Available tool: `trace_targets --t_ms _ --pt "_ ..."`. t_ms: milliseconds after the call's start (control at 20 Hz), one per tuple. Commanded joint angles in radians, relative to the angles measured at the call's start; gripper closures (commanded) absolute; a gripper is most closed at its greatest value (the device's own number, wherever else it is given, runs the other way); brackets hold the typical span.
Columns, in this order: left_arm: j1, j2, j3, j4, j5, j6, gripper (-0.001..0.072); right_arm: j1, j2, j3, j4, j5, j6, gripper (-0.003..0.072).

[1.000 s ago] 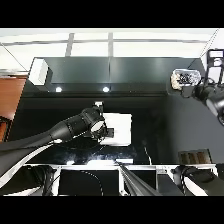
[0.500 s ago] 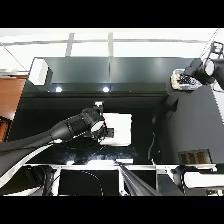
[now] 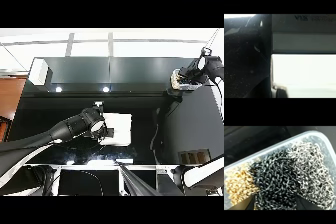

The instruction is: Fold the box and place the chain.

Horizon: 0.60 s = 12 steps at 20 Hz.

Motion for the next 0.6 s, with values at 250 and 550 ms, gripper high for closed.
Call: trace_targets --t_ms 250,550 --pt "0.001 0.000 0.000 0.017 -0.002 0.001 0.0683 -0.009 -0.021 0.017 0.045 0.034 -0.042 0.0646" --pt "0.001 0.000 0.000 0.016 -0.004 0.001 0.0683 -0.011 0.135 0.095 0.030 0.119 -0.283 0.0678"
